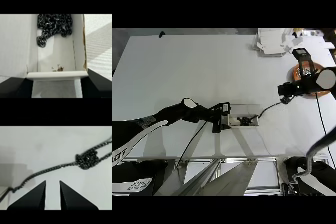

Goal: Fold the box and place the chain.

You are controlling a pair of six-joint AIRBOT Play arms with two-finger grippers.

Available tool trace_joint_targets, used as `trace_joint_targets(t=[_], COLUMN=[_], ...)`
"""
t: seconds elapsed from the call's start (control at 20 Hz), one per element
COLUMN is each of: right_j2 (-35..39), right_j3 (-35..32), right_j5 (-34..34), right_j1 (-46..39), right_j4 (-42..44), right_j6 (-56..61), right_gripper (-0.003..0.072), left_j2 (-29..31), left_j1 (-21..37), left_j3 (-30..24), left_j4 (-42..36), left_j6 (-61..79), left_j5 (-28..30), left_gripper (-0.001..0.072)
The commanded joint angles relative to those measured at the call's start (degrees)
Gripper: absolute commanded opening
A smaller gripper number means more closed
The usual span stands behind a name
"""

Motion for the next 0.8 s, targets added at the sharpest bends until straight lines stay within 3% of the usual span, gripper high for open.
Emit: trace_joint_targets(t=[0.0,0.15,0.35,0.75], right_j2=[-7.32,-11.65,-12.24,-15.32], right_j3=[-0.74,-2.73,-3.87,-3.96], right_j5=[-1.73,-4.07,-11.04,-7.04], right_j1=[-4.5,-5.29,-5.29,-5.29], right_j4=[0.09,1.57,1.53,-0.09], right_j6=[5.07,7.93,17.09,23.91], right_gripper=[0.0172,0.0176,0.0172,0.0166], left_j2=[0.0,0.0,0.0,0.0], left_j1=[0.0,0.0,0.0,0.0], left_j3=[-0.02,-0.02,-0.02,-0.02], left_j4=[0.02,0.02,0.02,0.02], left_j6=[0.02,0.02,0.02,0.02], left_j5=[0.02,0.02,0.02,0.02], left_gripper=[0.0152,0.0152,0.0152,0.0152])
